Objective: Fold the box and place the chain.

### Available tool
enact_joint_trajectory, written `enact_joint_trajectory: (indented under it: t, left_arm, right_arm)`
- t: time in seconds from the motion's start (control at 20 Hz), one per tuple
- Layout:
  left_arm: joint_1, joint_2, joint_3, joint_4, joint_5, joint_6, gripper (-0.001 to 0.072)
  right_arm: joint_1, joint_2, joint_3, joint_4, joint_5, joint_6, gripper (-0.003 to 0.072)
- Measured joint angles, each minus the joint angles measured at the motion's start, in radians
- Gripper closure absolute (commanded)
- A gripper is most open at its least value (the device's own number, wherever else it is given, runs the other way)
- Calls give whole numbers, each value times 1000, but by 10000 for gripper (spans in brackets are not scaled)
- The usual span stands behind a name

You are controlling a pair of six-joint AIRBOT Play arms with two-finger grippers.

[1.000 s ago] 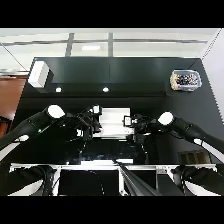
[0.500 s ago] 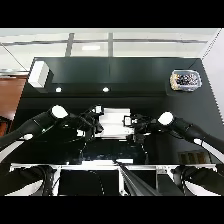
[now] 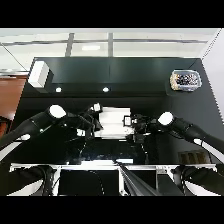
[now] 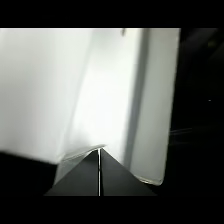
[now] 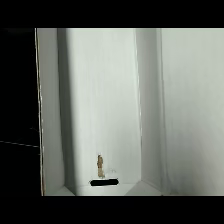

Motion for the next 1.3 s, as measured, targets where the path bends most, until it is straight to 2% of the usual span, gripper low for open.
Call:
enact_joint_trajectory:
  t: [0.15, 0.35, 0.5, 0.6, 0.75, 0.9, 1.1, 1.3]
  left_arm:
    - [114, 68, 0, 92, -20, -171, 684]
    - [343, 114, -11, 229, -101, -586, 683]
    - [497, 90, -45, 230, -188, -837, 685]
    - [556, 40, -66, 206, -248, -922, 685]
    - [570, -47, -85, 183, -301, -988, 685]
    - [506, -110, -92, 114, -328, -954, 685]
    - [413, -140, -87, -31, -356, -788, 685]
    - [376, -147, -83, -93, -346, -727, 684]
  right_arm:
    - [0, 0, 0, 0, 0, 0, 610]
    - [0, 0, 0, -1, 1, 0, 610]
    - [0, 0, 0, -1, 1, 0, 610]
    - [0, 0, 0, -1, 1, 0, 610]
    - [0, 0, 0, -1, 1, 0, 610]
    - [0, 0, 0, -1, 1, 0, 610]
    - [0, 0, 0, -1, 1, -1, 610]
    - [0, 0, 0, -2, 1, -1, 610]
